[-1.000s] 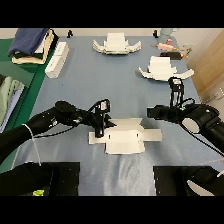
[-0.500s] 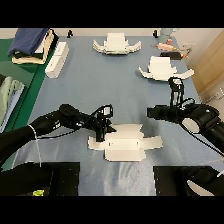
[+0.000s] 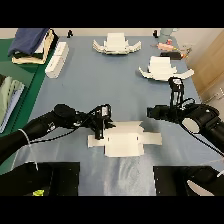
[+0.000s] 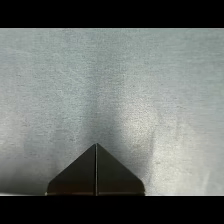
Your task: Fold the box.
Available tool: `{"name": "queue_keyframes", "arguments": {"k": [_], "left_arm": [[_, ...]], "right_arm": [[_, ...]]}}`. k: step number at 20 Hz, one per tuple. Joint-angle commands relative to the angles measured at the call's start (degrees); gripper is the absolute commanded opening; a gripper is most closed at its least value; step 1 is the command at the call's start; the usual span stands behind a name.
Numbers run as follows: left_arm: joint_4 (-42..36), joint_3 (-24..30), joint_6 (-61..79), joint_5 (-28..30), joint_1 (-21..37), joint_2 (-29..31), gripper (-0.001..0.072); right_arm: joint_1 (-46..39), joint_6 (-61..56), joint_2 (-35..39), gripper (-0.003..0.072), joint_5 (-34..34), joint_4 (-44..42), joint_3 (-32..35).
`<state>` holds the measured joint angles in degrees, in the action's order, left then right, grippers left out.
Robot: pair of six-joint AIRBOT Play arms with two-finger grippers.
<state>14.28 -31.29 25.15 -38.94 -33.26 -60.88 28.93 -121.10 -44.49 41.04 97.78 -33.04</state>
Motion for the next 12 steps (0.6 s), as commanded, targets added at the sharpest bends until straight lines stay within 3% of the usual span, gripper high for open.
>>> {"name": "queue_keyframes", "arguments": {"k": [1, 3, 6, 12], "left_arm": [[-0.5, 0.0, 3.0, 2.3, -0.3, 3.1, 0.0011], [-0.8, 0.9, 5.8, 3.8, -2.8, 3.0, 0.001], [-4.1, 3.8, 7.5, 10.8, -8.2, 3.0, 0.001], [-7.3, 8.3, 7.4, 11.5, -9.6, 3.0, 0.0011]], "right_arm": [[0.0, 0.0, 0.0, 0.0001, -0.3, 0.0, 0.0], [0.0, 0.0, 0.0, 0.0001, -1.1, 0.0, 0.0], [0.0, 0.0, 0.0, 0.0001, -1.1, 0.0, 0.0], [0.0, 0.0, 0.0, 0.0001, -1.1, -0.1, 0.0]]}}
